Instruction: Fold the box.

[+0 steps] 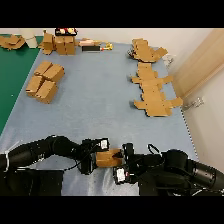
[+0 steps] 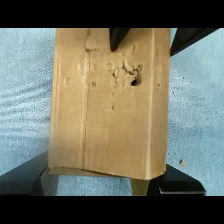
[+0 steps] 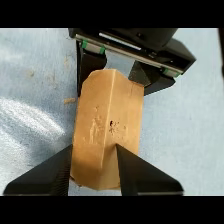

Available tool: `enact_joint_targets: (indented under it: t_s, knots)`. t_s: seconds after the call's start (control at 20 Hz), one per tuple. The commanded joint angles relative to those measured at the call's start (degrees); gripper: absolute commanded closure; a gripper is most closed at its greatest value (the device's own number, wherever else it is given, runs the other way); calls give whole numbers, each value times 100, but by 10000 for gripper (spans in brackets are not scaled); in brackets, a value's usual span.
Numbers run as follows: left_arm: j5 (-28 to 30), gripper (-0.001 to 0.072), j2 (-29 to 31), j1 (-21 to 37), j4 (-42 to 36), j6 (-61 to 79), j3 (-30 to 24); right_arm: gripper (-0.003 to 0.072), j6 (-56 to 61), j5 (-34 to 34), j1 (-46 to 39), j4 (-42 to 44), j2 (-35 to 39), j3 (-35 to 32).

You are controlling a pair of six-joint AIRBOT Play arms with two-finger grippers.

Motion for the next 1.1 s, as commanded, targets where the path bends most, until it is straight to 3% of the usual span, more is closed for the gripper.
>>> enact_joint_targets:
  t_s: [0.0,0.95,1.05]
  knots:
    - [0,247,4,2,2,4,0,332,68,94,-2,-170,-87,4]
    - [2,247,4,2,2,4,0,360,232,4,-4,-680,-31,83]
    - [2,247,4,2,2,4,0,415,234,-11,-4,-678,-28,83]
